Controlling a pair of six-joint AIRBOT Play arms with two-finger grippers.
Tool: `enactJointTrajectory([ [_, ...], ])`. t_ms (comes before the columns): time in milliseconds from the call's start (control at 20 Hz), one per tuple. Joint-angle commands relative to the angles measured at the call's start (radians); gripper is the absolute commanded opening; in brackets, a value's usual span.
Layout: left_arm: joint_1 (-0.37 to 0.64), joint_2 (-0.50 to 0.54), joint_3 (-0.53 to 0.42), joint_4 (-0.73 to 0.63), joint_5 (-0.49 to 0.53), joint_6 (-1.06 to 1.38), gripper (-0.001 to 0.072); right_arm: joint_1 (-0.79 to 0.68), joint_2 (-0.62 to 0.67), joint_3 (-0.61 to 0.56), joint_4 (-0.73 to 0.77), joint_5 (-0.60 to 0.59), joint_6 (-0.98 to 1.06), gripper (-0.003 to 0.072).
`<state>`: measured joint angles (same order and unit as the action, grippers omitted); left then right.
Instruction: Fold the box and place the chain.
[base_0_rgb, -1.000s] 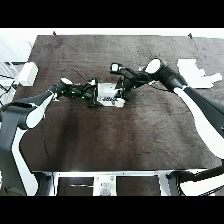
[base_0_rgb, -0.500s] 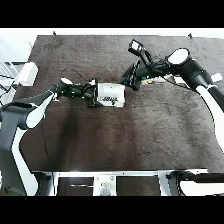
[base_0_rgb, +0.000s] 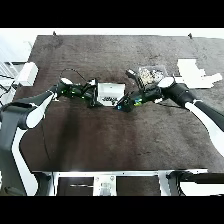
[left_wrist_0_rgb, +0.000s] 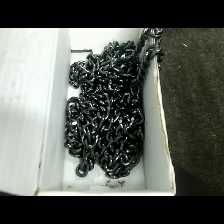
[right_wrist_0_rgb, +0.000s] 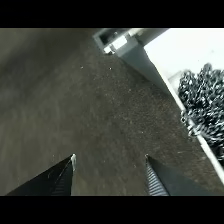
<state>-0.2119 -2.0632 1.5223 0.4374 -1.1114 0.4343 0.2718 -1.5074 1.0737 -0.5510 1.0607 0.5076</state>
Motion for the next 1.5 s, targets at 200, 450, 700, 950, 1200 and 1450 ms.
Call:
enactJointTrajectory([
  [200,0.0,0.0,0.0,0.0,0.0,0.0,0.0543,0.088,-0.04,-0.087,0.058,-0.271,0.114,0.0521],
  [450,0.0,0.0,0.0,0.0,0.0,0.0,0.0542,0.089,-0.069,-0.087,0.058,-0.404,0.216,0.0522],
  [700,0.0,0.0,0.0,0.0,0.0,0.0,0.0543,0.14,-0.076,-0.087,0.073,-0.482,0.225,0.0522],
  [950,0.0,0.0,0.0,0.0,0.0,0.0,0.0543,0.164,-0.085,-0.086,0.17,-0.512,0.214,0.0521],
  [1200,0.0,0.0,0.0,0.0,0.0,0.0,0.0543,0.164,-0.084,-0.085,0.27,-0.49,0.206,0.0519],
  [1450,0.0,0.0,0.0,0.0,0.001,0.0,0.0542,0.164,-0.075,-0.078,0.339,-0.439,0.187,0.0518],
])
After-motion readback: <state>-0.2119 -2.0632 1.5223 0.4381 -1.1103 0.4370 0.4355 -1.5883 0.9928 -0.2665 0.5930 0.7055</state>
